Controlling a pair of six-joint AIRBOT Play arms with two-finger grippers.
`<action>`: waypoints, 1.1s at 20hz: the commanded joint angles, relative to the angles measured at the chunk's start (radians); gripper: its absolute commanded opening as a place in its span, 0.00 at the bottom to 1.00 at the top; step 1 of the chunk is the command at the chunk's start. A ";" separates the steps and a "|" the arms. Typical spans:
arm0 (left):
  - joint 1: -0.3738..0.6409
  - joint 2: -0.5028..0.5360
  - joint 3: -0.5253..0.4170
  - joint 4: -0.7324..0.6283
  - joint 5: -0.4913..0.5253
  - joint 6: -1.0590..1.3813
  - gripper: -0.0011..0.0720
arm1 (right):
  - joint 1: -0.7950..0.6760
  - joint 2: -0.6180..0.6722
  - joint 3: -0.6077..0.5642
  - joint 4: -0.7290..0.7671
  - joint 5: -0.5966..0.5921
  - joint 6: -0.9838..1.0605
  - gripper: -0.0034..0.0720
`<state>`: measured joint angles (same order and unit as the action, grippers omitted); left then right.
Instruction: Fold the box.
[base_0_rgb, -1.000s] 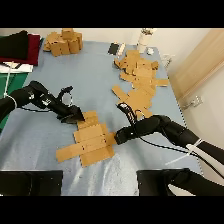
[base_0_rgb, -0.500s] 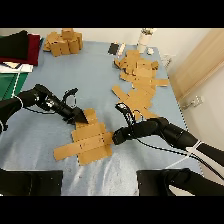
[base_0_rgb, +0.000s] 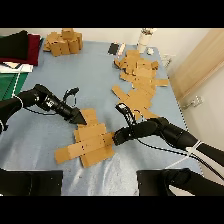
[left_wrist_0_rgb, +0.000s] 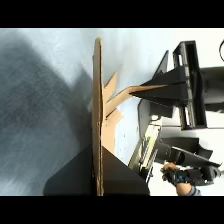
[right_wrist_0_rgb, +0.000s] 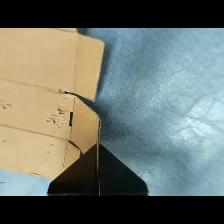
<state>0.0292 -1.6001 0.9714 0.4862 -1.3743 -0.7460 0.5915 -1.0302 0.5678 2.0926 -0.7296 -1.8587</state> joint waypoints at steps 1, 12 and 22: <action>-0.001 -0.001 0.000 -0.016 -0.036 0.099 0.03 | 0.001 0.001 0.000 -0.003 0.007 0.000 0.08; -0.185 0.079 0.014 -0.150 0.140 0.443 0.03 | -0.245 0.001 0.227 -0.317 -0.155 0.240 0.41; -0.423 0.241 0.013 0.061 0.451 0.632 0.03 | -0.280 0.001 0.264 -0.312 -0.169 0.273 0.05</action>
<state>-0.3397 -1.3869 0.9848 0.4568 -1.0027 -0.1467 0.3164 -1.0294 0.8265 1.7836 -0.9073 -1.5967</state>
